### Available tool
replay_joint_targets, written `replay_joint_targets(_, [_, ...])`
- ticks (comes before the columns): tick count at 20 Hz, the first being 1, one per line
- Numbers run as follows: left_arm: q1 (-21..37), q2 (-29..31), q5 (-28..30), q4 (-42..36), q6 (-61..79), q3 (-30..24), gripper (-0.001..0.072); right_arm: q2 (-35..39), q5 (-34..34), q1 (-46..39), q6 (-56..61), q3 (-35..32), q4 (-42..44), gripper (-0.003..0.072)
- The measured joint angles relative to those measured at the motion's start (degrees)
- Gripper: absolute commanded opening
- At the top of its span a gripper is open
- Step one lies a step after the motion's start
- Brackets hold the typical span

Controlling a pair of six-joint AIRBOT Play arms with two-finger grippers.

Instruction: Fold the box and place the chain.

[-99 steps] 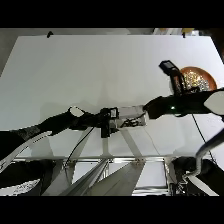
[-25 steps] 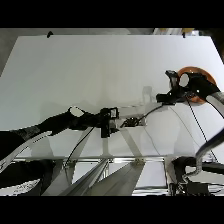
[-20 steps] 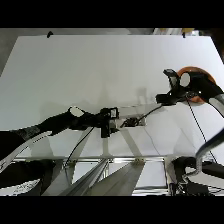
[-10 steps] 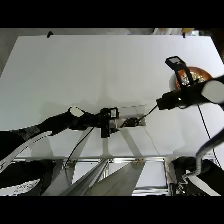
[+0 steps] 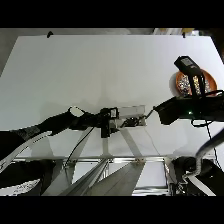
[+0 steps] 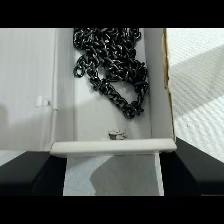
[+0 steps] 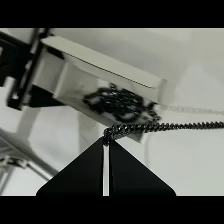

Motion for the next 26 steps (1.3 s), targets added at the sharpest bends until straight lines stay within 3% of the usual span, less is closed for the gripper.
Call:
replay_joint_targets(5, [0.0,0.0,0.0,0.0,0.0,0.0,0.0369,-0.5,-6.3,0.1,-4.2,-4.8,7.4,0.0016])
replay_joint_targets(13, [0.0,0.0,0.0,0.0,0.0,0.0,0.037,-4.4,-15.6,0.1,-10.9,-15.2,9.6,0.0017])
replay_joint_targets(14, [0.0,0.0,0.0,0.0,0.0,0.0,0.037,-5.1,-16.5,0.1,-11.4,-16.2,9.6,0.0041])
replay_joint_targets(15, [0.0,0.0,0.0,0.0,0.0,0.0,0.037,-5.9,-17.2,0.1,-11.9,-16.9,9.7,0.0144])
replay_joint_targets(16, [0.0,0.0,0.0,0.0,0.0,0.0,0.037,-6.6,-17.8,0.1,-12.2,-17.5,9.7,0.0295])
replay_joint_targets(17, [0.0,0.0,0.0,0.0,0.0,0.0,0.037,-7.0,-18.0,0.1,-12.4,-17.8,9.7,0.0379])
replay_joint_targets(18, [0.0,0.0,0.0,0.0,0.0,0.0,0.037,-7.3,-17.9,0.1,-12.7,-17.9,9.7,0.0384])
replay_joint_targets(19, [0.0,0.0,0.0,0.0,0.0,0.0,0.037,-7.6,-17.4,0.1,-13.0,-17.5,9.7,0.0375])
replay_joint_targets(21, [0.0,0.0,0.0,0.0,0.0,0.0,0.037,-7.9,-15.5,0.1,-13.7,-15.3,9.2,0.0153])
replay_joint_targets(23, [0.0,0.0,0.0,0.0,0.0,0.0,0.037,-8.0,-13.4,-0.1,-13.6,-11.7,7.0,0.0058])
replay_joint_targets(24, [0.0,0.0,0.0,0.0,0.0,0.0,0.037,-8.1,-12.6,-0.6,-12.9,-9.7,5.4,0.0015])
replay_joint_targets(26, [0.0,0.0,0.0,0.0,0.0,0.0,0.037,-8.2,-12.3,-2.8,-11.4,-6.2,2.4,0.0015])
